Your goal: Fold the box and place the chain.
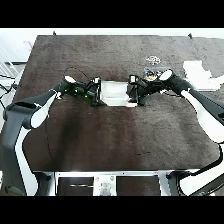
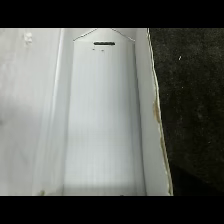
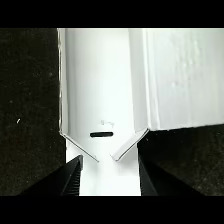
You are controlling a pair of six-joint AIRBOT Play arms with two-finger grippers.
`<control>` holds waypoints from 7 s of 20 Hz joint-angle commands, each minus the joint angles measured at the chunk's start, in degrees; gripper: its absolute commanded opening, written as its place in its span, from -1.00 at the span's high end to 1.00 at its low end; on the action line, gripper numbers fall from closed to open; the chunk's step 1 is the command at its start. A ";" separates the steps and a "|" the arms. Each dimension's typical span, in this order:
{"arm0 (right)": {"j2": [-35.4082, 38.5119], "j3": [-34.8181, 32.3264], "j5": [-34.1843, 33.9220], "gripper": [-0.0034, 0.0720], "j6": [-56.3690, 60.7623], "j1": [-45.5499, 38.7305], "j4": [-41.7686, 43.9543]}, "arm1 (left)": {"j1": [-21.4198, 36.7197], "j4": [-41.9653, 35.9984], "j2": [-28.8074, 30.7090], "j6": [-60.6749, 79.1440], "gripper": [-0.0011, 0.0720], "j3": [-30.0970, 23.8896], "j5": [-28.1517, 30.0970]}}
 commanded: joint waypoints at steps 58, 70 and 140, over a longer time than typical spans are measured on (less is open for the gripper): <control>-1.20 -8.28 -4.57 0.88 61.33 -4.04 9.84 | 0.02 -0.02 -0.04 -0.22 -0.38 -0.02 0.26; 4.20 -6.88 -5.42 0.42 61.90 -3.69 10.12 | 0.02 -0.02 -0.04 -0.20 -0.38 -0.02 0.24; -12.98 25.20 15.04 0.35 124.21 17.92 -41.51 | 0.02 -0.02 -0.04 -0.22 -0.38 0.00 0.46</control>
